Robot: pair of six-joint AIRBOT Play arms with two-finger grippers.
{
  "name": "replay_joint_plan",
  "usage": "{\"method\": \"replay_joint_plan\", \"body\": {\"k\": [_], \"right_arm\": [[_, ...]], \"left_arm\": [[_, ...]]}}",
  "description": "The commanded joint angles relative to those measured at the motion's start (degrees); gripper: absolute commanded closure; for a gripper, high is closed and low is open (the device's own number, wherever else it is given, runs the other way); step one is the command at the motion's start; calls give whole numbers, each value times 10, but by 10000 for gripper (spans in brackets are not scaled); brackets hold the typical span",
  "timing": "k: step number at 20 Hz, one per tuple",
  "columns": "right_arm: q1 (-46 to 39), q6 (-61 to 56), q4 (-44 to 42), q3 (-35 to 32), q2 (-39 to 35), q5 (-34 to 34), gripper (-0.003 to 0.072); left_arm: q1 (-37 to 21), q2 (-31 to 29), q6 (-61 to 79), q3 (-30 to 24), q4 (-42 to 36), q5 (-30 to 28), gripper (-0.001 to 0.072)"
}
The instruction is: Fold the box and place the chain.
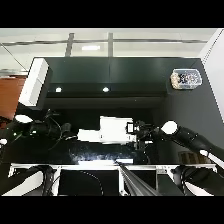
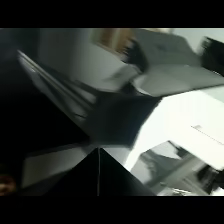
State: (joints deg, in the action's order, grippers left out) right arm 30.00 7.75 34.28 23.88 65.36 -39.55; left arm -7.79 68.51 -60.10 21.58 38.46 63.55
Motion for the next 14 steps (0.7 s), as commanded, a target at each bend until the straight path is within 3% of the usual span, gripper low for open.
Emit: {"method": "replay_joint_plan", "body": {"k": [1, 7, 9, 10, 11, 12, 14], "right_arm": [[0, 0, 0, 0, 0, 0, 225], [0, 0, 0, 0, 0, 0, 225], [0, 0, 0, 0, 0, 0, 225], [0, 0, 0, 0, 0, 0, 226], [0, 0, 0, 0, 0, 0, 225], [0, 0, 0, 0, 0, 0, 225], [0, 0, 0, 0, 0, 0, 225]], "left_arm": [[46, 37, 64, -5, -89, -9, 679], [126, 32, 70, 8, -94, -31, 674], [136, 24, 70, 14, -94, -37, 507], [141, 18, 70, 18, -94, -32, 281], [146, 13, 70, 24, -93, -25, 130], [151, 8, 71, 33, -91, -13, 34], [164, 3, 70, 53, -90, 2, 17]]}}
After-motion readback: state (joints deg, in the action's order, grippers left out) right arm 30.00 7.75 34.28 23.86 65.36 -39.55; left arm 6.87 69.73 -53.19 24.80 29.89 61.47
